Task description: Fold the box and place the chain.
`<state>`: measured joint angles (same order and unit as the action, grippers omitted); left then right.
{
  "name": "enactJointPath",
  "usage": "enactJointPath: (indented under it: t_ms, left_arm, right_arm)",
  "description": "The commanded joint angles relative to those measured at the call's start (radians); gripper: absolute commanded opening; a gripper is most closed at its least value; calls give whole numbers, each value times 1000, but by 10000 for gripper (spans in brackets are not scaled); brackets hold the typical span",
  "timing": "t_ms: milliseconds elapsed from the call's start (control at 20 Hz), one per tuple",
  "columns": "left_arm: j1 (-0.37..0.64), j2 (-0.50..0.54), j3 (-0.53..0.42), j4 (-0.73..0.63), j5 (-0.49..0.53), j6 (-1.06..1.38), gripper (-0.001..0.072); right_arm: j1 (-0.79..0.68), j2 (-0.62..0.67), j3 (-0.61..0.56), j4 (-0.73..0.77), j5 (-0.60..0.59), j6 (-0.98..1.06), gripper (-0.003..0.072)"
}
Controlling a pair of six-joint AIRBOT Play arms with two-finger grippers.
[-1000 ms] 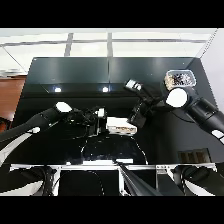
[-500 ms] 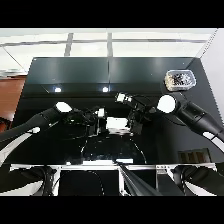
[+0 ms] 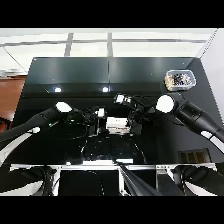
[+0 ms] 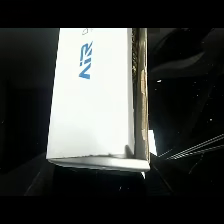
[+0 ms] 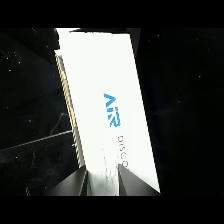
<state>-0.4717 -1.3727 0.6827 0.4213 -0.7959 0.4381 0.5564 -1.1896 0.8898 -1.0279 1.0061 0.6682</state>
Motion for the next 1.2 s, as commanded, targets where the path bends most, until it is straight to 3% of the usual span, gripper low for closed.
enactJointPath:
  t_ms: [0, 200, 250, 300, 500, 600, 700, 750, 800, 850, 1000, 1150]
  left_arm:
    - [-1, 0, 1, 0, 0, 1, 482]
    - [-1, 0, 1, 0, 0, 0, 482]
    - [-1, 0, 1, 0, 0, 0, 482]
    - [-1, 0, 1, 0, 0, 0, 482]
    - [-1, 0, 1, 0, 1, 0, 482]
    - [-1, 0, 1, 0, 3, 0, 482]
    - [-1, 0, 1, 0, 3, 0, 482]
    - [-1, 0, 1, 0, 3, 0, 482]
    - [-1, 0, 1, 0, 3, 0, 483]
    - [-1, 0, 1, -1, 3, 0, 482]
    - [-1, 0, 1, -1, 3, 0, 482]
    - [-1, 0, 1, -1, 2, 0, 483]
  right_arm:
    - [1, -3, -8, -2, 4, 0, 207]
    - [2, -5, -37, -1, -23, 0, 211]
    - [3, -5, -47, -2, -34, 1, 324]
    - [6, -5, -55, -1, -47, 1, 341]
    - [13, -5, -82, 4, -66, 26, 341]
    - [7, 14, -74, 4, -42, 158, 340]
    - [-18, 45, -71, 39, -37, 416, 339]
    - [-34, 47, -73, 84, -23, 510, 303]
    - [-45, 47, -82, 148, -22, 565, 105]
    - [-47, 46, -103, 229, -36, 578, 6]
    - [-51, 28, -180, 386, -160, 580, 7]
    - [-63, 11, -232, 397, -241, 585, 7]
